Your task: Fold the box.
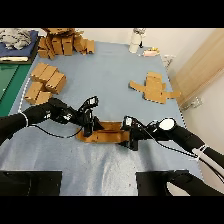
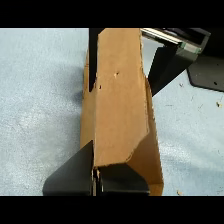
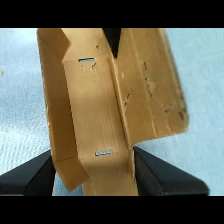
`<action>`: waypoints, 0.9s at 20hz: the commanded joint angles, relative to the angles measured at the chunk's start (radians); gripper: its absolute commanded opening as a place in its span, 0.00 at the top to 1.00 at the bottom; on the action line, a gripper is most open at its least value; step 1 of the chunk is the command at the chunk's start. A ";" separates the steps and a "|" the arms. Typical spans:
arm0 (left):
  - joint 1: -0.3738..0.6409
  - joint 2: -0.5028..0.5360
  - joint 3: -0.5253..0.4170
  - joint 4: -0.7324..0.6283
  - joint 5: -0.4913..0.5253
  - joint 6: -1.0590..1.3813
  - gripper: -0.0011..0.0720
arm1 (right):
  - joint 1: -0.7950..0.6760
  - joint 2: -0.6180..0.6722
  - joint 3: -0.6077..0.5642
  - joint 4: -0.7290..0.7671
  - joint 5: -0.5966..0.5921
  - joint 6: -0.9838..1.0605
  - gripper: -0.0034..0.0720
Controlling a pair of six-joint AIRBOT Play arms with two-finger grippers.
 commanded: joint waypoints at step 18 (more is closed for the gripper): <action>0.001 0.000 0.001 0.000 0.001 0.000 0.96 | 0.002 -0.104 0.001 0.095 -0.070 -0.173 0.00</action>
